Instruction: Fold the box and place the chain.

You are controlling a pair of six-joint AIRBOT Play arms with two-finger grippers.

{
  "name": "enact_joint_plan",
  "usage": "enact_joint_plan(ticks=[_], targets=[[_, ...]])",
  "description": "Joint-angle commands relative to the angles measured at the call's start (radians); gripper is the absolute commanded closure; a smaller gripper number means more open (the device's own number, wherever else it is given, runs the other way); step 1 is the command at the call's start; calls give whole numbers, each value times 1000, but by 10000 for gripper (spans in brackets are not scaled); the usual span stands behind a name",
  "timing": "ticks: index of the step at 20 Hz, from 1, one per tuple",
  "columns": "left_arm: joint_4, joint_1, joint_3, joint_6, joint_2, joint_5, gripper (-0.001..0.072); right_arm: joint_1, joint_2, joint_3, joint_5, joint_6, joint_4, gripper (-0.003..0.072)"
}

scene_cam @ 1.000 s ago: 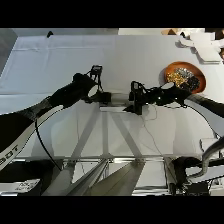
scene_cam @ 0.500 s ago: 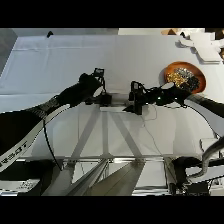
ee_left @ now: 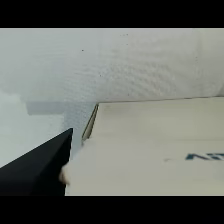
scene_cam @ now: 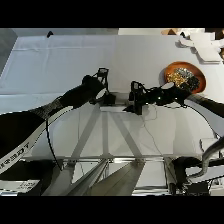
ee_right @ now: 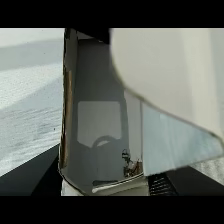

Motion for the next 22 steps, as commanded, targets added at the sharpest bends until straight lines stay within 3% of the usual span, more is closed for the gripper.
enact_joint_plan(ticks=[1, 5, 6, 8, 9, 17, 18, 20, 22], targets=[[-2, -2, 1, 0, -14, -11, 154, 0, 0, 0, 0, 0, 0, 225], [-12, -2, 1, 0, -39, -18, 160, 0, 0, 0, 0, 0, 0, 225], [-11, -2, 1, 0, -39, -24, 277, 0, 0, 0, 0, 0, 0, 225], [-11, -1, 1, 0, -39, -35, 589, 0, 0, 0, 0, 0, 0, 225], [-11, -1, 1, 0, -37, -41, 697, 0, 0, 0, 0, 0, 0, 225], [-18, 0, 1, 2, -35, -84, 672, 0, 0, 0, 0, 0, 0, 225], [-18, 0, 1, 3, -31, -90, 603, 0, 0, 0, 0, 0, 0, 225], [-18, 3, 1, 4, -10, -97, 358, 0, 0, 0, 0, 0, 0, 225], [-22, 11, 1, 4, 21, -96, 331, 0, 0, 0, 0, 0, 0, 225]])
